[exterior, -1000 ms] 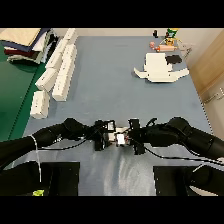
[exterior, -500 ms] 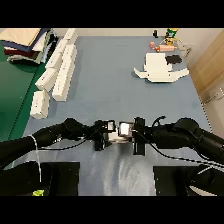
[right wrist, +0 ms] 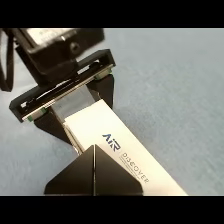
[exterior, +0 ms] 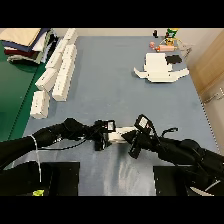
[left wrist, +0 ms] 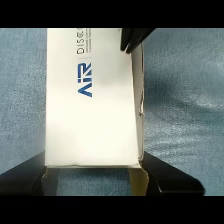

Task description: Fold the box.

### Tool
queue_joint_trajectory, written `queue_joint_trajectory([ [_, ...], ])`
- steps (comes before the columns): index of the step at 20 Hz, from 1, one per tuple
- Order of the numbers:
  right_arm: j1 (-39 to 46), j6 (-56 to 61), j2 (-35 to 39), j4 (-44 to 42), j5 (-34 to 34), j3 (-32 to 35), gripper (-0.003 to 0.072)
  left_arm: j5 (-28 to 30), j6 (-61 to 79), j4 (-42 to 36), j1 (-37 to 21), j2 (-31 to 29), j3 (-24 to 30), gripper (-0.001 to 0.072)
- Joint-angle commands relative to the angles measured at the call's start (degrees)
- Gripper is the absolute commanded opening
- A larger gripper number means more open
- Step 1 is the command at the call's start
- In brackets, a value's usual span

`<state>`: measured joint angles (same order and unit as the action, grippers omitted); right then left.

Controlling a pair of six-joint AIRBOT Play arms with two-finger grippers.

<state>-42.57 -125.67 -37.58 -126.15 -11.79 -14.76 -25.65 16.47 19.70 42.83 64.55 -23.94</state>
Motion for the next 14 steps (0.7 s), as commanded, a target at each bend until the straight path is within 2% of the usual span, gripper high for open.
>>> queue_joint_trajectory([
  [1, -4.7, 5.3, 0.0, -2.3, 15.7, 5.2, 0.0005, 0.1, 0.0, 0.0, 0.0, 0.0, 0.0, 0.0466],
  [7, -6.8, 8.1, -7.3, -2.0, 20.6, 5.3, 0.0005, 0.0, 0.0, 0.0, 0.0, 0.0, 0.0, 0.0467],
  [14, -9.0, 12.1, -7.8, -2.0, 20.3, 7.7, 0.0005, 0.0, 0.0, 0.0, 0.0, 0.0, 0.0, 0.0466],
])
